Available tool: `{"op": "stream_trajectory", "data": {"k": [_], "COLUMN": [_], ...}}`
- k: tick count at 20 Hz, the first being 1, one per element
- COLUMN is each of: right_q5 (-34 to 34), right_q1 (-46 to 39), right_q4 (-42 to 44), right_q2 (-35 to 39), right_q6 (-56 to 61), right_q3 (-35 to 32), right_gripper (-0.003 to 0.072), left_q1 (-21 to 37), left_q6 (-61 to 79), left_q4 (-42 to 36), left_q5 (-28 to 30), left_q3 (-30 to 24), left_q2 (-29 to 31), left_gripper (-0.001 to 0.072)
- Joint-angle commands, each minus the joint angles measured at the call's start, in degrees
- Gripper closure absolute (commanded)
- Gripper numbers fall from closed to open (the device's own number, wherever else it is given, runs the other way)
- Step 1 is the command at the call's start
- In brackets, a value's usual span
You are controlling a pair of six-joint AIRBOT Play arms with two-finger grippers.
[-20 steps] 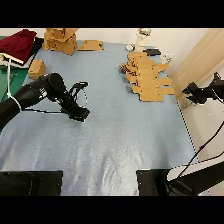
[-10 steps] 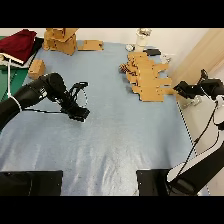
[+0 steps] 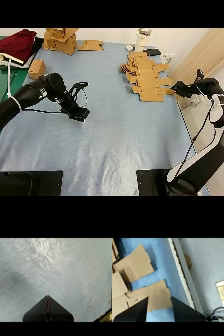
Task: Fold the box.
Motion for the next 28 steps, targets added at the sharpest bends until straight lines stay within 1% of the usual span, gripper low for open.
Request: {"op": "stream_trajectory", "data": {"k": [1,4,5,8,10,11,12,13,15,16,17,20,22,24,26,28], "right_q5": [-2.2,-5.0,-5.8,-8.0,-9.5,-10.5,-11.8,-12.9,-15.2,-16.4,-17.3,-20.0,-21.8,-22.9,-25.6,-26.1], "right_q1": [0.1,0.1,0.1,0.1,0.1,0.1,0.1,0.1,0.2,0.3,0.5,1.0,1.6,2.3,2.8,3.7], "right_q4": [0.2,0.2,0.2,0.4,0.4,0.5,0.6,0.9,1.9,2.5,2.9,4.9,5.6,5.5,5.5,5.5], "right_q2": [-0.1,-0.1,-0.1,0.2,0.8,1.1,1.4,1.4,1.5,1.5,1.5,2.2,3.9,7.0,10.4,14.8], "right_q6": [-2.1,-3.7,-4.2,-5.0,-5.6,-6.1,-6.9,-7.2,-7.9,-9.1,-9.6,-12.2,-12.9,-13.2,-12.9,-11.1], "right_q3": [0.2,0.2,0.2,0.3,0.3,0.3,0.3,0.3,0.3,0.3,0.3,0.3,0.3,0.2,-0.2,-2.9], "right_gripper": [0.0247,0.0257,0.0324,0.0344,0.0344,0.0366,0.0436,0.0461,0.0463,0.0535,0.0686,0.0683,0.0685,0.0687,0.0688,0.0688], "left_q1": [0.0,0.0,0.0,0.0,0.0,0.0,0.0,0.0,0.0,0.0,0.0,0.0,0.0,0.0,0.0,0.0], "left_q6": [0.0,0.0,0.0,0.0,0.0,0.0,0.0,0.0,0.0,0.0,0.0,0.0,0.0,0.0,0.0,0.0], "left_q4": [0.0,0.0,0.0,0.0,0.0,0.0,0.0,0.0,0.0,0.0,0.0,0.0,0.0,0.0,0.0,0.0], "left_q5": [0.0,0.0,0.0,0.0,0.0,0.0,0.0,0.0,0.0,0.0,0.0,0.0,0.0,0.0,0.0,0.0], "left_q3": [0.0,0.0,0.0,0.0,0.0,0.0,0.0,0.0,0.0,0.0,0.0,0.0,0.0,0.0,0.0,0.0], "left_q2": [0.0,0.0,0.0,0.0,0.0,0.0,0.0,0.0,0.0,0.0,0.0,0.0,0.0,0.0,0.0,0.0], "left_gripper": [0.0698,0.0698,0.0698,0.0698,0.0698,0.0697,0.0698,0.0698,0.0698,0.0698,0.0698,0.0698,0.0698,0.0698,0.0697,0.0698]}}
